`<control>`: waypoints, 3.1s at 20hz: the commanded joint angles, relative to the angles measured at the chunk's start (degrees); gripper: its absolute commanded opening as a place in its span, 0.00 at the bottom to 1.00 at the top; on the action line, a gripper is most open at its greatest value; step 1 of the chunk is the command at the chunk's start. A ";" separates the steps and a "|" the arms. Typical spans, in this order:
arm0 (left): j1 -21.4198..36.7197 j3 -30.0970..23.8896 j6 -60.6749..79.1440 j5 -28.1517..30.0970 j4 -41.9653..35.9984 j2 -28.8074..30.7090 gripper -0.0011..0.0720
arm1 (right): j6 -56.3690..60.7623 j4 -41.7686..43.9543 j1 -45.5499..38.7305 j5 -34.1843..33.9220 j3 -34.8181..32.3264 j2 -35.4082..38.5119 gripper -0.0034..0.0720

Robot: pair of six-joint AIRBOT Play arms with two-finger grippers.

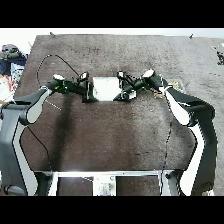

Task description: Fold the box and place the chain.

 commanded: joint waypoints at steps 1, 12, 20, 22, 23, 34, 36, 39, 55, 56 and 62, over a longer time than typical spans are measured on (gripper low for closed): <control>-0.02 0.00 0.63 0.37 -0.90 -0.11 1.00 | 0.02 0.02 0.00 0.00 -0.02 0.00 0.50; -0.72 0.00 -0.48 2.49 0.76 -0.17 0.99 | 0.02 0.02 0.00 0.00 -0.02 0.00 0.50; -0.72 0.00 -0.44 2.58 1.31 -0.17 0.55 | 0.02 0.02 0.00 0.00 -0.02 0.00 0.50; -0.72 0.00 -0.44 2.56 1.31 -0.17 0.55 | 0.02 0.02 0.00 0.00 -0.02 0.00 0.50; -0.72 0.00 -0.44 2.58 1.31 -0.17 0.40 | 0.02 0.02 0.00 0.00 -0.02 0.00 0.49; -0.72 0.00 -0.44 2.60 1.29 -0.17 0.30 | 0.02 0.02 0.00 0.00 -0.02 0.00 0.50; -0.72 0.00 -0.46 2.58 1.29 -0.17 0.30 | 0.02 0.02 0.00 0.00 -0.02 0.00 0.50; -0.72 0.00 -0.44 2.60 1.29 -0.17 0.30 | 0.02 0.02 0.00 0.00 -0.02 0.00 0.50; -0.72 0.02 -0.44 2.58 1.29 -0.17 0.30 | 0.02 0.04 0.00 0.02 -0.02 0.00 0.50; -0.72 0.00 -0.44 2.58 1.27 -0.17 0.30 | 0.02 0.04 0.00 0.02 -0.02 0.00 0.50; -0.72 0.02 -0.44 2.58 1.29 -0.17 0.30 | 0.44 0.20 -0.02 0.09 -0.02 0.13 0.99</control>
